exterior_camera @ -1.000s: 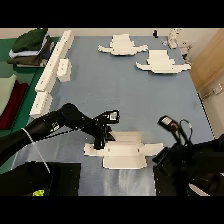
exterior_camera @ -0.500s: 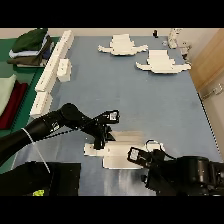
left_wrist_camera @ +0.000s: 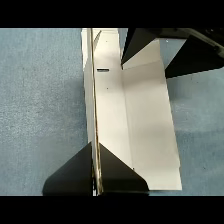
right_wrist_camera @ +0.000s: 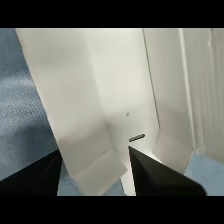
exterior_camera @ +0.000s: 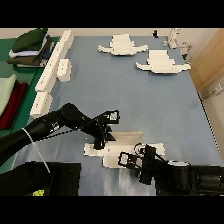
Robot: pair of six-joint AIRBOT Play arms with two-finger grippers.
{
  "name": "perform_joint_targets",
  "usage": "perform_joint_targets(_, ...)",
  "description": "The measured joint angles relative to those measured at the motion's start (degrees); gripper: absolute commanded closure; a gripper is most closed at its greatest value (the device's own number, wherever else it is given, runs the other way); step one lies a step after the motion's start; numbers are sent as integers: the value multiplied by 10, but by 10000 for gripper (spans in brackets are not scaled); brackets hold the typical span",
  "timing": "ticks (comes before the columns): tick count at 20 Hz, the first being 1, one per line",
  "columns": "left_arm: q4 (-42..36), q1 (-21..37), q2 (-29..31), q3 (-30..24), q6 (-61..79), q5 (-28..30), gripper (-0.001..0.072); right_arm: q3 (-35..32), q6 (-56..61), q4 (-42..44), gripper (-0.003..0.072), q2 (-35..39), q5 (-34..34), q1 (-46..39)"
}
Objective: Fold the box.
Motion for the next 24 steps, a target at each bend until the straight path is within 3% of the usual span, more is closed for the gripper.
perform_joint_targets(13, 0, 0, 0, 0, 0, 1, 694, 45, 164, -78, 83, 3, -82, 2)
perform_joint_targets(15, 0, 0, 0, 0, 0, 1, 694, 53, 177, -77, -30, 3, -93, 2)
perform_joint_targets(24, 0, 0, 0, 0, 0, 0, 694, 61, 144, -62, -30, 14, -115, -6)
